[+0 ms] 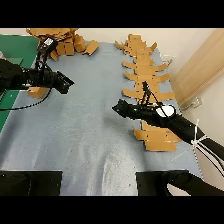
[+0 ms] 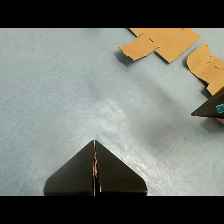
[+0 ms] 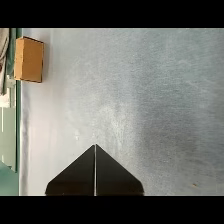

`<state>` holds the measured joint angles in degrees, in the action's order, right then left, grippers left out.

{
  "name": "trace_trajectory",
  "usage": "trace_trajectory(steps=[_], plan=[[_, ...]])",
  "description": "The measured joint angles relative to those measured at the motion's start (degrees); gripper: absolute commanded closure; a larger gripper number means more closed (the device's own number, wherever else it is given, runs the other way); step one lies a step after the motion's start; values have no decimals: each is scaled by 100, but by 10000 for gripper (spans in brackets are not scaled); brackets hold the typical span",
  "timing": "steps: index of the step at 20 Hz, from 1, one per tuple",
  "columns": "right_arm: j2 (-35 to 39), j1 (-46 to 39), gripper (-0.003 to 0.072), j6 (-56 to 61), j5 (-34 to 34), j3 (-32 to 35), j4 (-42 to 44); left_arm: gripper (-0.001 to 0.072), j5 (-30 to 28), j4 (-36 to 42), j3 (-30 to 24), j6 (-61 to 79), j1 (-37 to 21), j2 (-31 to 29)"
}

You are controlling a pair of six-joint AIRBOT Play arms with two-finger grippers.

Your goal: Fold the box.

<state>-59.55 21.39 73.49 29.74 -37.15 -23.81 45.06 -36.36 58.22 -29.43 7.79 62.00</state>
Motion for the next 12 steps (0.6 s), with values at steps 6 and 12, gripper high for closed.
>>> trace_trajectory(steps=[6, 12], plan=[[-7, 0, 683, 0, 0, 0, 0, 697, 0, -2, 0, 0, 0, 0], [-61, -911, 420, 212, 424, -640, -861, 696, -2, 0, 0, 0, 7, 0]])
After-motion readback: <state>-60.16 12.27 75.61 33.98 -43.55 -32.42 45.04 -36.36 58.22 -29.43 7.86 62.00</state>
